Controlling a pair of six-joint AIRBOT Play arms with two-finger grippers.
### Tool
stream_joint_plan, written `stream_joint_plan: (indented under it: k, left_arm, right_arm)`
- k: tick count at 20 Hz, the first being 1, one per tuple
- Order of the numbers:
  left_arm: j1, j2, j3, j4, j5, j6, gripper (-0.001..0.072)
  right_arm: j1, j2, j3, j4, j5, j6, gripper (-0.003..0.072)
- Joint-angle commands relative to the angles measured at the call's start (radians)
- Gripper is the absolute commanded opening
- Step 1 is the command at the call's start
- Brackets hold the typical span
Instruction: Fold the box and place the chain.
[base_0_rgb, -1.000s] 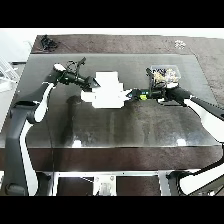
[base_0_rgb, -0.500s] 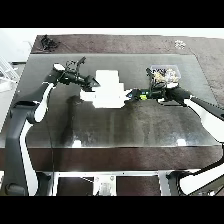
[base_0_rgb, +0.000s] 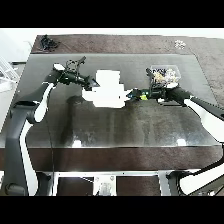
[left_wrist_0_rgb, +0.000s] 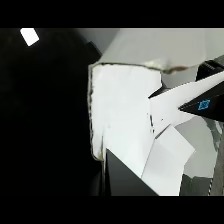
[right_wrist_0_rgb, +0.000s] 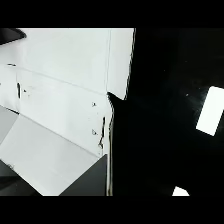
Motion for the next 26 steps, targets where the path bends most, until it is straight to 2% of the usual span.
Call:
stream_joint_plan:
  k: [1, 2, 3, 4, 5, 8, 11, 17, 26]
  left_arm:
    - [0.000, 0.000, 0.000, 0.002, 0.013, 0.018, 0.0018]
    - [0.000, 0.000, 0.000, 0.002, 0.006, 0.045, 0.0018]
    - [0.000, 0.000, 0.000, -0.002, -0.001, 0.068, 0.0018]
    - [0.001, 0.000, 0.000, -0.013, -0.024, 0.092, 0.0017]
    - [0.001, 0.000, 0.000, -0.027, -0.050, 0.145, 0.0017]
    - [0.001, 0.001, 0.000, -0.041, -0.074, 0.317, 0.0015]
    - [0.001, 0.001, 0.000, -0.128, -0.093, 0.476, 0.0012]
    - [0.001, 0.006, -0.019, -0.215, -0.174, 0.812, 0.0011]
    - [0.001, 0.007, -0.029, -0.222, -0.192, 0.934, 0.0011]
  right_arm:
    - [0.000, 0.000, -0.002, -0.002, 0.000, 0.000, 0.0007]
    - [-0.005, 0.000, -0.002, -0.002, 0.000, -0.013, 0.0010]
    - [-0.011, 0.000, -0.002, -0.001, 0.000, -0.023, 0.0110]
    - [-0.024, 0.001, -0.002, 0.008, 0.001, -0.023, 0.0272]
    - [-0.045, 0.006, -0.002, 0.020, 0.002, -0.023, 0.0314]
    - [-0.127, 0.019, -0.002, 0.068, 0.002, -0.026, 0.0315]
    - [-0.194, 0.023, -0.002, 0.134, 0.020, -0.050, 0.0314]
    - [-0.212, 0.023, -0.002, 0.179, 0.032, -0.142, 0.0296]
    - [-0.211, 0.022, -0.003, 0.178, 0.033, -0.163, 0.0294]
